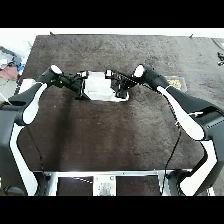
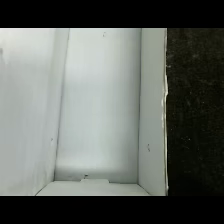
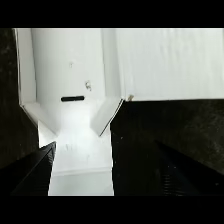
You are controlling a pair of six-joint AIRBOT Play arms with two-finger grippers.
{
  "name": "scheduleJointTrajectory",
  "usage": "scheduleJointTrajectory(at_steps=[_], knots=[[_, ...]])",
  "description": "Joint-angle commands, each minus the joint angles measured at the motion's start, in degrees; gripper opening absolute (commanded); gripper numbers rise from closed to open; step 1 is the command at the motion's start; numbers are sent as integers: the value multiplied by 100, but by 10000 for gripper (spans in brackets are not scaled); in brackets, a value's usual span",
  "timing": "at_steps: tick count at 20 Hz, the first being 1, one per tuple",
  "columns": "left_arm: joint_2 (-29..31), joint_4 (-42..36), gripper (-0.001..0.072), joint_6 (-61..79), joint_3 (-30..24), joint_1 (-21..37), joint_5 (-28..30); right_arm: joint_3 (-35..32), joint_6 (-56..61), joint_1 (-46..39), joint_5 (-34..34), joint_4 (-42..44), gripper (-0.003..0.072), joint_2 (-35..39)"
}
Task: Fold the box and place the chain.
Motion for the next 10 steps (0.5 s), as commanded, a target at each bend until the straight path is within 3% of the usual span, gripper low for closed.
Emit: scheduleJointTrajectory(at_steps=[1, 10], knots=[[-4, 2, 466, 2, 7, 7, 4, 0, 17, -59, 251, -407, 718, 129], [-4, 0, 466, 2, 7, 7, 4, -4, -304, -96, 385, 656, 720, 168]])
